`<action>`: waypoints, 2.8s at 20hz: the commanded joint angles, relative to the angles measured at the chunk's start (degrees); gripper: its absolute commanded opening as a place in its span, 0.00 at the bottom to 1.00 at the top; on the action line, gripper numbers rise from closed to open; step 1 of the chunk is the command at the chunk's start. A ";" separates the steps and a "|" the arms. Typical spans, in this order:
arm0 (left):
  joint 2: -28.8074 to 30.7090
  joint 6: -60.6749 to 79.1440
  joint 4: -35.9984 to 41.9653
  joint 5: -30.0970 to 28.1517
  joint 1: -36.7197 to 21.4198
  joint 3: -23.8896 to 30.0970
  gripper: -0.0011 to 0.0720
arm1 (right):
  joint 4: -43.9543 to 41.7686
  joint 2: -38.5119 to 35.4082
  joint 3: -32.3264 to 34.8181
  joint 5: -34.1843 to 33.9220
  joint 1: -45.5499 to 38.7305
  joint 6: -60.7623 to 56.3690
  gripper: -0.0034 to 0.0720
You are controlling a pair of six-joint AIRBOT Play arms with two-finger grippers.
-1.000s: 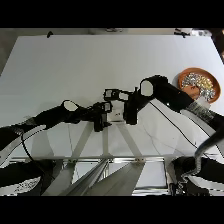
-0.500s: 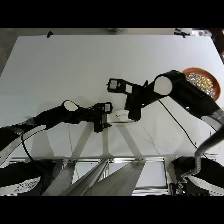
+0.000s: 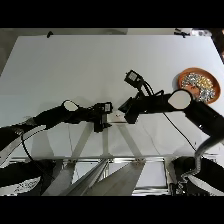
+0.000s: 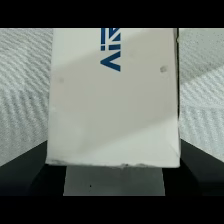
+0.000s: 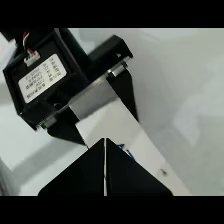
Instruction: Fold the box and place the chain.
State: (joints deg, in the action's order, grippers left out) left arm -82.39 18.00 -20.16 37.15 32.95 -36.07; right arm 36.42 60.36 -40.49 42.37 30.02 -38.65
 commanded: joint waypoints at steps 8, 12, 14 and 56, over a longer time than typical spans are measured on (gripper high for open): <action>0.04 0.00 0.00 -0.04 0.00 0.00 0.22 | -31.71 0.11 16.72 -9.03 -0.22 19.85 0.06; 0.04 -0.02 0.00 -0.04 0.00 0.00 0.22 | -32.68 2.64 16.72 -8.85 -0.20 20.92 0.06; 0.04 0.00 0.00 -0.04 0.00 0.00 0.22 | -32.61 2.69 16.74 -9.01 -0.20 20.94 0.06; 0.04 0.00 0.00 -0.04 0.00 0.00 0.22 | -1.11 -17.27 5.01 -10.64 -0.24 -7.15 0.06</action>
State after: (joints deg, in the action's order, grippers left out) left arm -82.39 17.91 -20.12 37.10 32.99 -36.05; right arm 15.66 45.50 -30.24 26.68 31.68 -24.60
